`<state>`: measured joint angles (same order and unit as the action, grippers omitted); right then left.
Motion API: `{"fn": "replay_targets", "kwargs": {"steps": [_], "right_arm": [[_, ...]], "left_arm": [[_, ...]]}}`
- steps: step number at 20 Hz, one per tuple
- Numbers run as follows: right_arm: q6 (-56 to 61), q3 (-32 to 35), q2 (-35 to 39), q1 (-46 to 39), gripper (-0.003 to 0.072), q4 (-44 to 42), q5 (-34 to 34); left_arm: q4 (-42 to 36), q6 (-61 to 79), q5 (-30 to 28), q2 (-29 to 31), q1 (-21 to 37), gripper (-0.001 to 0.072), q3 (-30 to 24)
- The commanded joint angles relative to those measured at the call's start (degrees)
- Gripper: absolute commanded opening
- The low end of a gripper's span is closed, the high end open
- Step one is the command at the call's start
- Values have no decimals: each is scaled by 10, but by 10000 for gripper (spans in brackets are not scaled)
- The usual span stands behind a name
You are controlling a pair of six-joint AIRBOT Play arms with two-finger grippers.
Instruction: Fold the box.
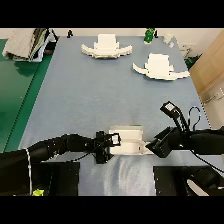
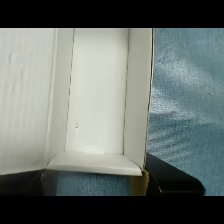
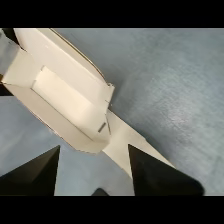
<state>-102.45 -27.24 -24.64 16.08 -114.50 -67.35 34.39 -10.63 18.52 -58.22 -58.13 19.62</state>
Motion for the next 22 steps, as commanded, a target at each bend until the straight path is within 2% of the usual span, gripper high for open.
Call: {"fn": "replay_targets", "kwargs": {"steps": [1, 2, 3, 8, 13, 18, 22], "right_arm": [[60, 0, -37, 0, 289, -95, 16], [60, 0, -57, 1, 48, -113, 23], [58, 0, -81, 1, 28, -136, 38], [-33, -1, -193, 1, 6, -288, 139], [-57, -1, -290, 1, 5, -284, 229], [-96, -1, -359, 1, 5, -283, 239], [-122, 0, -376, 1, 5, -283, 240]], "left_arm": [[3, 1, 1, -5, 0, 449, -1], [3, 1, 0, -5, 0, 449, 0], [3, 1, 0, -5, 0, 449, 0], [3, 1, 0, -5, 0, 449, 0], [3, 1, 0, -5, 0, 449, 0], [3, 1, 0, -5, 0, 449, 0], [3, 1, 0, -5, 0, 449, 0]]}}
